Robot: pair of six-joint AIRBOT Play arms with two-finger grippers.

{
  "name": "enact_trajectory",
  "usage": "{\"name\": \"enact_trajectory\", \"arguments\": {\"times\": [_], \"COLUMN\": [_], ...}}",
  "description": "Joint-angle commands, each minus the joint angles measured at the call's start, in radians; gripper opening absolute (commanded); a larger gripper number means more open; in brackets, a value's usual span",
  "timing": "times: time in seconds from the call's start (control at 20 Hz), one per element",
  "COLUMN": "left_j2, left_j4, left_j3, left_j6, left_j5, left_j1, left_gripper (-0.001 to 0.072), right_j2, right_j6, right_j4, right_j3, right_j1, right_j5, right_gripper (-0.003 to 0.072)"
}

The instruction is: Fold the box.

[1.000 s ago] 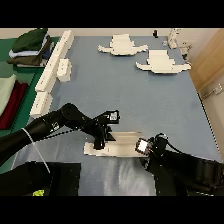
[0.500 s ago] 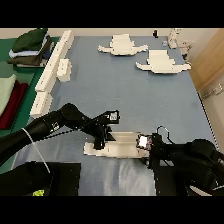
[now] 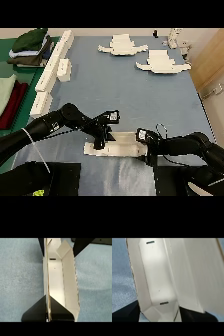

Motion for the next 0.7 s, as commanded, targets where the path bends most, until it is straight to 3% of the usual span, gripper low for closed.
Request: {"name": "enact_trajectory", "arguments": {"times": [0.0,0.5,0.65], "left_j2": [0.001,0.001,0.001], "left_j4": [0.000,0.000,0.000], "left_j3": [0.001,0.001,0.001], "left_j6": [0.000,0.000,0.000], "left_j5": [0.001,0.001,0.001], "left_j1": [0.000,0.000,0.000], "left_gripper": [0.0016,0.0016,0.0016], "right_j2": [-0.002,-0.034,-0.067], "right_j6": [-0.041,-0.032,-0.137], "right_j4": [0.037,-0.025,0.001], "right_j3": [0.006,0.006,0.006], "right_j1": [-0.022,-0.021,-0.021], "right_j5": [-0.063,-0.034,0.002], "right_gripper": [0.0719,0.0701,0.0701]}}
